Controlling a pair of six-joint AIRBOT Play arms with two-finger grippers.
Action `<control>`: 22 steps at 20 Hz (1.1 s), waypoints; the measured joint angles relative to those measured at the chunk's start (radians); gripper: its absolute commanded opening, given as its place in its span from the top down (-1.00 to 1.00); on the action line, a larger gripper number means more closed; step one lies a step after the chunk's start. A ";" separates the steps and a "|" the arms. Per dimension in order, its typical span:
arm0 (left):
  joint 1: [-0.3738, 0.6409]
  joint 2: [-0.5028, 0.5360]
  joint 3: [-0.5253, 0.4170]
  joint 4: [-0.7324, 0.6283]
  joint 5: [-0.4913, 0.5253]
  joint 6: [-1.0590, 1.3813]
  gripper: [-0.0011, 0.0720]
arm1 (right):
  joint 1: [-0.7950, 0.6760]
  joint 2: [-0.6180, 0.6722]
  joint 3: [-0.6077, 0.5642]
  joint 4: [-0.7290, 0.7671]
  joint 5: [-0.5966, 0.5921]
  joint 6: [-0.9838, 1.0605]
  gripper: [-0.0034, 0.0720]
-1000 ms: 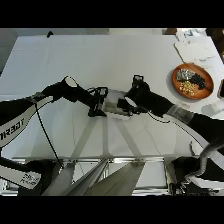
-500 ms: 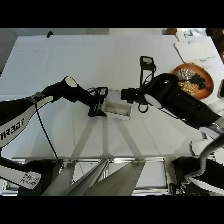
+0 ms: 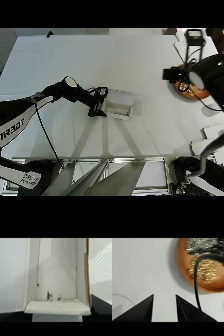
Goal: Fold the box and place the chain.
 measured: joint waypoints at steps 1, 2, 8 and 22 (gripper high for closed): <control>0.000 0.000 0.000 0.000 0.000 0.000 0.72 | -0.072 -0.012 0.000 0.024 -0.016 -0.046 -0.25; 0.000 0.000 0.000 0.000 0.000 0.000 0.72 | -0.136 -0.028 0.000 0.056 -0.033 -0.091 -0.26; 0.000 0.000 0.000 0.000 0.000 0.000 0.72 | -0.437 -0.196 0.000 0.193 -0.129 -0.265 -0.29; 0.000 0.000 0.000 0.000 0.000 0.000 0.72 | -0.574 -0.507 0.002 0.343 -0.362 -0.361 0.88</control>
